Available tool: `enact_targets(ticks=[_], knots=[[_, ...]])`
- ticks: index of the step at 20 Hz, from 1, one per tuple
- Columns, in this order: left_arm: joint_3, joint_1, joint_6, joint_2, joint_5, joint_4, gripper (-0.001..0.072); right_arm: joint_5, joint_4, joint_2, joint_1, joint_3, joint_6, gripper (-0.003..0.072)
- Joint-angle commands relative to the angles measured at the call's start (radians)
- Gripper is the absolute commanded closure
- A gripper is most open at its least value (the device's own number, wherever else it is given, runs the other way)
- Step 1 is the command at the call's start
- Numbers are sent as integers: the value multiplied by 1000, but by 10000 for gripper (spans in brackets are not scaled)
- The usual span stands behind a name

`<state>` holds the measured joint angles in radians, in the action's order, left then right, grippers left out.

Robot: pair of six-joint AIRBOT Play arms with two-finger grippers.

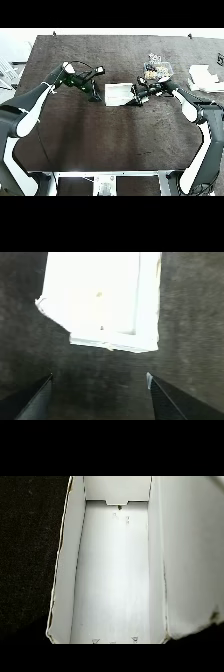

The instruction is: Fold the box and place the chain.

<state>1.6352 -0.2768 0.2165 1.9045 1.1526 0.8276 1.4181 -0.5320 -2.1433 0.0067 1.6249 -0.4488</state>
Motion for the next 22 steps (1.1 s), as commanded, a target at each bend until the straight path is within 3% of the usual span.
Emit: enact_targets(ticks=[1,5,10,15,18,20,22], knots=[[-19,-1,-8,1,-56,-56,44,0,0,0,0,0,0,321],[-19,-12,119,1,-106,-87,44,0,0,0,0,0,0,321],[-82,-13,-186,1,-105,-67,43,0,0,0,0,0,0,321],[-129,8,-292,1,-125,-42,43,0,0,0,0,0,0,321],[-143,8,-377,1,-105,-106,41,0,0,0,0,0,0,320],[-161,8,-406,1,-110,-111,-10,0,0,0,0,0,0,320],[-164,8,-443,1,-112,-140,-7,0,0,0,0,0,0,320]])
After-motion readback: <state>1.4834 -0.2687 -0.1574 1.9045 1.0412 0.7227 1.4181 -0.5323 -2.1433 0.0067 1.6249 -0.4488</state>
